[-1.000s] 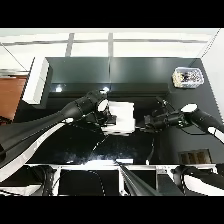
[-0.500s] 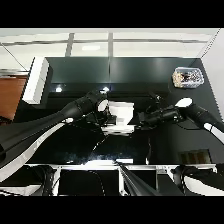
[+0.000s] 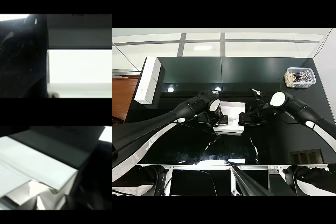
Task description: Fold the box and place the chain.
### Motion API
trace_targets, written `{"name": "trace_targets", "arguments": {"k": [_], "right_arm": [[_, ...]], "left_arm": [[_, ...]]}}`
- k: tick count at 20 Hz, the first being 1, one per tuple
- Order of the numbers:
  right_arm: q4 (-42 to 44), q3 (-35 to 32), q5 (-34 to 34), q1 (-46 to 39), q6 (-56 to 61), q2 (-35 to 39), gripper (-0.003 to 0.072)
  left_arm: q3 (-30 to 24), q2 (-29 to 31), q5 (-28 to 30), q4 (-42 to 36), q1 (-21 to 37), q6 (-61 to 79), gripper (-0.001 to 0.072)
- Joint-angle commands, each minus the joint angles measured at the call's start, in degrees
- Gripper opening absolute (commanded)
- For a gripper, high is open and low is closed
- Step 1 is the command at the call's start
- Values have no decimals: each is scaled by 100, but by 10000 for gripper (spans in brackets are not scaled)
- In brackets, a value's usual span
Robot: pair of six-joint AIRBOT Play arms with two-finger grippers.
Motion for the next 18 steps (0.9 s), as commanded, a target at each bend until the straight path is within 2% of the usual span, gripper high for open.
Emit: {"name": "trace_targets", "arguments": {"k": [1, 7, 12, 18], "right_arm": [[-1010, 313, -63, 437, 1239, -9, 307], [-2712, 632, 369, 1097, 2887, -79, 308], [-2859, 645, 435, 1261, 3432, -286, 302], [-2951, 734, 393, 1327, 3539, -516, 302]], "left_arm": [[4, -2, 11, -9, 2, 9, 30], [4, -2, 7, -9, 2, 9, 30], [4, -2, 9, -7, 2, 9, 30], [4, -2, 15, -7, 4, 11, 30]]}}
